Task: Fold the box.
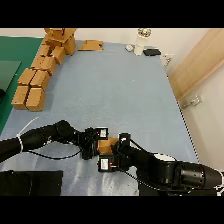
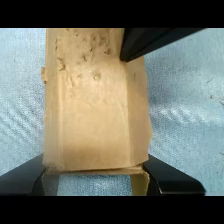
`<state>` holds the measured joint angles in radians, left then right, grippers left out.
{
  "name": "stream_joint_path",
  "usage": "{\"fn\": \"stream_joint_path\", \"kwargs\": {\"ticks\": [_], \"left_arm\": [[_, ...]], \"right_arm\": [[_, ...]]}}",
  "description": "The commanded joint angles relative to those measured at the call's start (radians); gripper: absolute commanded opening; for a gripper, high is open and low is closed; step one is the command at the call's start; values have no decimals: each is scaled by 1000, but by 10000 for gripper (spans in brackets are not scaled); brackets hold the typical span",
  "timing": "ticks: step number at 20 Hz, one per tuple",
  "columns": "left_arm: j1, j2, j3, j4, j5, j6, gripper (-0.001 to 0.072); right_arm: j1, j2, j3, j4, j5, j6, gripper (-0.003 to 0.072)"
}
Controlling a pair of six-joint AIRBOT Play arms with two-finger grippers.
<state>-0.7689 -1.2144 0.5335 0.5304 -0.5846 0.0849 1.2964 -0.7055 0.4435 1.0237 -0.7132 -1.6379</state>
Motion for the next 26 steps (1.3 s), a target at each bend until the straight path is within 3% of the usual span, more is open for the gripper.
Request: {"fn": "stream_joint_path", "kwargs": {"ticks": [1, 3, 4, 6, 8, 14, 26], "left_arm": [[0, 1, 0, 1, 0, 1, 498], [0, 1, 0, 1, 0, 1, 499], [0, 1, 0, 1, 0, 1, 499], [0, 1, 0, 1, 0, 1, 499], [0, 1, 0, 1, 0, 1, 499], [0, 1, 0, 1, 0, 1, 499], [0, 1, 0, 1, 0, 1, 499]], "right_arm": [[0, -16, 2, -20, -3, 0, 23], [1, 0, 2, -32, -2, 0, 44], [1, 12, 2, -32, 2, 0, 165], [1, 32, 2, -28, 2, 0, 250], [1, 47, 2, -26, 8, 0, 394], [1, 20, -11, 62, 26, 0, 414], [0, -41, -11, 8, 37, 0, 400]]}}
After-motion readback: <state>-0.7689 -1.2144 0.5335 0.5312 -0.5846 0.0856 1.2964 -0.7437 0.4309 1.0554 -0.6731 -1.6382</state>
